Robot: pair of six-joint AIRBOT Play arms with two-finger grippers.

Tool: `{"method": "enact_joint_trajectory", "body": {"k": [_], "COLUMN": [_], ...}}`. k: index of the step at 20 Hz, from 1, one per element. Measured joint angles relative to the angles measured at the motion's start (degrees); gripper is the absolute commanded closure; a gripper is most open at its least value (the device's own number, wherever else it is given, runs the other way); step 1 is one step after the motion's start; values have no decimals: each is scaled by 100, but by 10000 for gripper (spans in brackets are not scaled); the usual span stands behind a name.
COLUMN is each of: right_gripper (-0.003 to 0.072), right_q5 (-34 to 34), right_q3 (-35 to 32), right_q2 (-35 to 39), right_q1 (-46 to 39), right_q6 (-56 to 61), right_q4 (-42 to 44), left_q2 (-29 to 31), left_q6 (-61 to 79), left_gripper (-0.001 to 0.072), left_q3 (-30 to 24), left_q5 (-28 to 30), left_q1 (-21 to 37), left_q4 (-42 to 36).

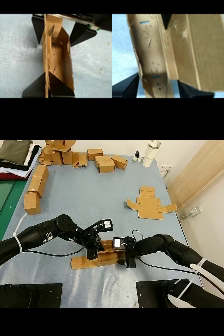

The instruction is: Fold the box.

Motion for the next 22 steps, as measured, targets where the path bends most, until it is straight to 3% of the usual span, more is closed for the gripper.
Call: {"method": "enact_joint_trajectory", "body": {"k": [22], "right_gripper": [-30], "right_q5": [-723], "right_q3": [28], "right_q2": [-212], "right_q1": [-22], "right_q6": [-334], "right_q4": [267], "left_q2": [0], "left_q6": [2], "left_gripper": [697], "left_q3": [0], "left_q5": [-17], "left_q1": [0], "left_q4": [2]}}
